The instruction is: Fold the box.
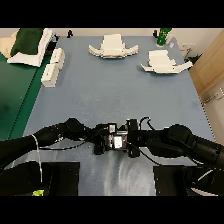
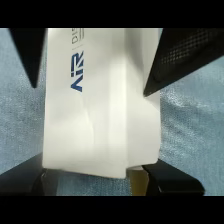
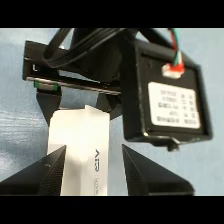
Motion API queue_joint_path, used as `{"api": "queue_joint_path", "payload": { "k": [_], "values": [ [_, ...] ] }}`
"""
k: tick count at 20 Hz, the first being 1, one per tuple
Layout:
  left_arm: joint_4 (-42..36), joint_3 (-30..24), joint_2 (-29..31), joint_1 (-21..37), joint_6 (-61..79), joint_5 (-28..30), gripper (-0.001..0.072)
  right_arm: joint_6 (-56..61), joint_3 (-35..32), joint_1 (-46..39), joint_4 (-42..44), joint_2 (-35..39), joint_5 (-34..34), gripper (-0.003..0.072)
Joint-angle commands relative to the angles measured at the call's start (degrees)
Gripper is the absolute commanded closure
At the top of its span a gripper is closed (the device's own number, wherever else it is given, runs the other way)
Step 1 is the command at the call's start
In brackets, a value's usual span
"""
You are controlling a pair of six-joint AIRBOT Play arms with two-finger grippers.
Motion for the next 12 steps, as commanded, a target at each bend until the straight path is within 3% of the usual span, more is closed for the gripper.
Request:
{"api": "queue_joint_path", "payload": {
  "k": [1, 5, 12],
  "values": [
    [0.0, 0.0, 0.0, 0.0, 0.0, 0.0, 0.0327, 0.8, 0.1, -0.1, -2.3, 0.2, 1.1, 0.0181],
    [0.0, 0.0, 0.0, 0.0, 0.0, 0.0, 0.0327, 3.2, 0.1, -0.1, -6.4, -0.2, 1.7, 0.0181],
    [0.0, 0.0, 0.0, 0.0, 0.0, 0.0, 0.0327, 3.0, 0.0, -0.4, -3.0, -2.1, 1.5, 0.0181]
  ]
}}
